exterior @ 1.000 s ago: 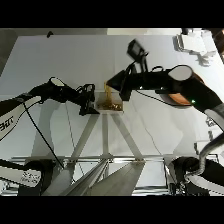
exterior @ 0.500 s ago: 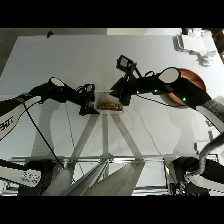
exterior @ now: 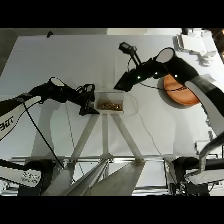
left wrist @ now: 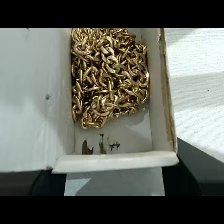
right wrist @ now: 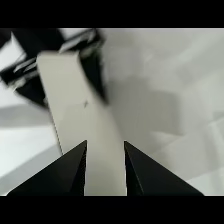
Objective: Fold the box and place the chain.
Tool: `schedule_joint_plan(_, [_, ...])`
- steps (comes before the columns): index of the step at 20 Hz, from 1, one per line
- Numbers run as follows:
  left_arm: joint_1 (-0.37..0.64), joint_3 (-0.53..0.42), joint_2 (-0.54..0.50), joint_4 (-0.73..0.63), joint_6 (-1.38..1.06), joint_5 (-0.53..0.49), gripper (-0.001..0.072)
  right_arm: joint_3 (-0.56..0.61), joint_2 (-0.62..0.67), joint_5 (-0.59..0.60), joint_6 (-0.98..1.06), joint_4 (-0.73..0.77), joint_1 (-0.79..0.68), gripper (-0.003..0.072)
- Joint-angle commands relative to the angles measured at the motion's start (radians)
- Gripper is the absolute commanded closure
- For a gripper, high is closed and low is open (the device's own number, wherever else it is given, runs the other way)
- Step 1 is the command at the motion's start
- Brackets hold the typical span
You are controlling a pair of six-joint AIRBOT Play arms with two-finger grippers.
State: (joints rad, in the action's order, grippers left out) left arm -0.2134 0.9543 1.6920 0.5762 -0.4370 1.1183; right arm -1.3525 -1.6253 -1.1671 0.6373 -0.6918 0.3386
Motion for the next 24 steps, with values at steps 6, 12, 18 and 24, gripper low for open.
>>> schedule_joint_plan(6, [0.000,0.000,0.000,0.000,0.000,0.000,0.0455,-0.031,-0.101,-0.174,-0.019,0.044,0.013,0.0418])
schedule_joint_plan(12, [0.000,0.000,0.000,0.000,0.000,0.000,0.0455,-0.031,-0.061,-0.115,-0.070,-0.063,0.091,0.0418])
schedule_joint_plan(18, [0.000,0.000,0.000,0.000,0.000,0.000,0.0455,-0.007,-0.041,-0.018,-0.070,-0.211,0.146,0.0418])
schedule_joint_plan(24, [0.000,0.000,0.000,0.000,0.000,0.000,0.0455,0.196,0.129,0.353,-0.071,-0.304,0.190,0.0419])
